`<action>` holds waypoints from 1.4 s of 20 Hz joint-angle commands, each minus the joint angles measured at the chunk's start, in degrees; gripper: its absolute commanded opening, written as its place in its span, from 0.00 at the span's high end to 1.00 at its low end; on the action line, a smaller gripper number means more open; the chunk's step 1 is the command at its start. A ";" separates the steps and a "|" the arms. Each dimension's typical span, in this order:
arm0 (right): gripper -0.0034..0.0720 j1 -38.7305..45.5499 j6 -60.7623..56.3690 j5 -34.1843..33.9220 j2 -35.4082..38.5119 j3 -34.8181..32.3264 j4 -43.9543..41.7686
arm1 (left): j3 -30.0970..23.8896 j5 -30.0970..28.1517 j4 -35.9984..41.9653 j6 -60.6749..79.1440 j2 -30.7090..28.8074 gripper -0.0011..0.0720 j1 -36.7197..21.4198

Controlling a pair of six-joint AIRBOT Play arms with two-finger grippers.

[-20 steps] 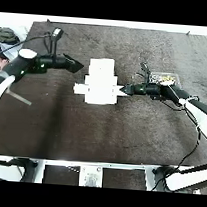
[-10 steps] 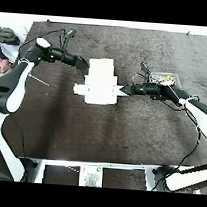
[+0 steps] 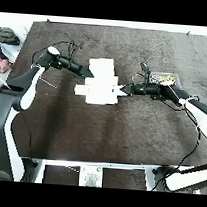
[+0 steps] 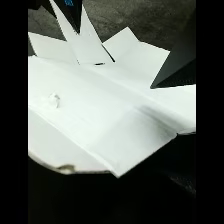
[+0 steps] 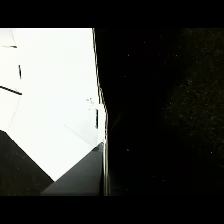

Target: Fold the box and place the chain.

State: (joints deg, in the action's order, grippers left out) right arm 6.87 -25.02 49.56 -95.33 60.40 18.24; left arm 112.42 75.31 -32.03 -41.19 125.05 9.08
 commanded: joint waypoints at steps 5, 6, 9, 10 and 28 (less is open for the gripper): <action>0.97 -0.02 -0.02 -0.07 -0.04 0.07 0.00 | 0.17 5.18 3.91 1.14 1.11 0.36 0.17; 0.97 -0.02 -0.02 -0.07 -0.04 0.07 0.00 | 0.17 6.19 3.89 1.16 1.44 0.36 0.17; 0.97 -0.02 -0.02 -0.07 -0.04 0.07 0.07 | 0.17 5.44 3.93 1.33 2.23 0.43 0.17; 0.97 -0.02 -0.02 -0.07 -0.04 0.07 0.24 | 0.20 5.11 4.42 2.75 2.21 0.43 0.15; 0.58 9.94 -0.28 7.56 11.80 0.04 2.01 | 0.20 10.80 5.51 26.05 2.14 0.97 0.15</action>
